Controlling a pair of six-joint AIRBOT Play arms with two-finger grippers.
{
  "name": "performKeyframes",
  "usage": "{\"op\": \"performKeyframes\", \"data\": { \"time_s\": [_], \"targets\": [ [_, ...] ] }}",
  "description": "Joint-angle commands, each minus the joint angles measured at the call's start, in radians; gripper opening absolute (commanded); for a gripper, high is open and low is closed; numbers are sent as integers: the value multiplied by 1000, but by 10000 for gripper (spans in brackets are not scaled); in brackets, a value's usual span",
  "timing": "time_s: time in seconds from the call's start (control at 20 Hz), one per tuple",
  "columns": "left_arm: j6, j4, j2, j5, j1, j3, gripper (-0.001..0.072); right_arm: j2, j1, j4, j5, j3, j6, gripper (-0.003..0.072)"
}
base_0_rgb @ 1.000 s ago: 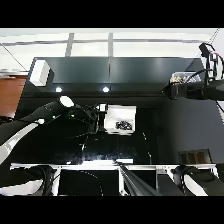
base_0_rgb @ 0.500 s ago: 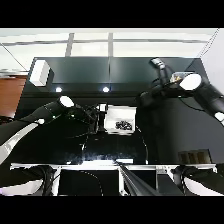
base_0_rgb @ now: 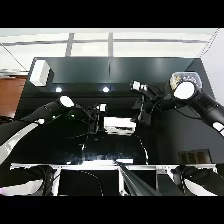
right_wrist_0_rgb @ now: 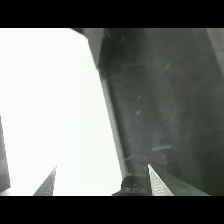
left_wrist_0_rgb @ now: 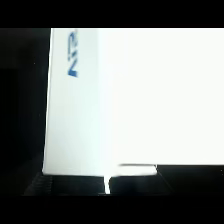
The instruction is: Fold the box and place the chain.
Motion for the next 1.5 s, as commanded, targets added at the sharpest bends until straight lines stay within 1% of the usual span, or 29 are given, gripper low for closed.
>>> {"op": "performKeyframes", "data": {
  "time_s": [0.0, 0.2, 0.7, 0.9, 1.1, 1.15, 1.25, 1.3, 1.35, 1.45],
  "targets": [
    [0, 0, -1, 0, -1, 1, 469, 23, 19, 74, -62, -98, -108, 670],
    [0, 0, -1, 0, -1, 1, 469, 23, 42, 84, -73, -109, -175, 670],
    [0, 3, -1, -1, -1, 1, 470, 14, 78, 45, -88, -112, -174, 670],
    [0, 3, -1, -1, -1, 1, 469, -2, 78, 42, -157, -112, -173, 669],
    [0, 4, -1, -3, -1, 1, 469, -2, 77, 61, -175, -108, -169, 669],
    [0, 4, -1, -3, -1, 1, 469, -2, 78, 65, -172, -108, -166, 636],
    [0, 4, -1, -2, -1, 1, 470, -2, 77, 98, -153, -108, -162, 626],
    [0, 4, -1, -3, -1, 1, 469, -2, 77, 113, -144, -108, -161, 577],
    [0, 4, -1, -2, -1, 1, 469, -2, 77, 113, -145, -108, -137, 441],
    [0, 4, -1, -2, -1, 1, 469, -2, 77, 106, -148, -108, -122, 432]
  ]
}}
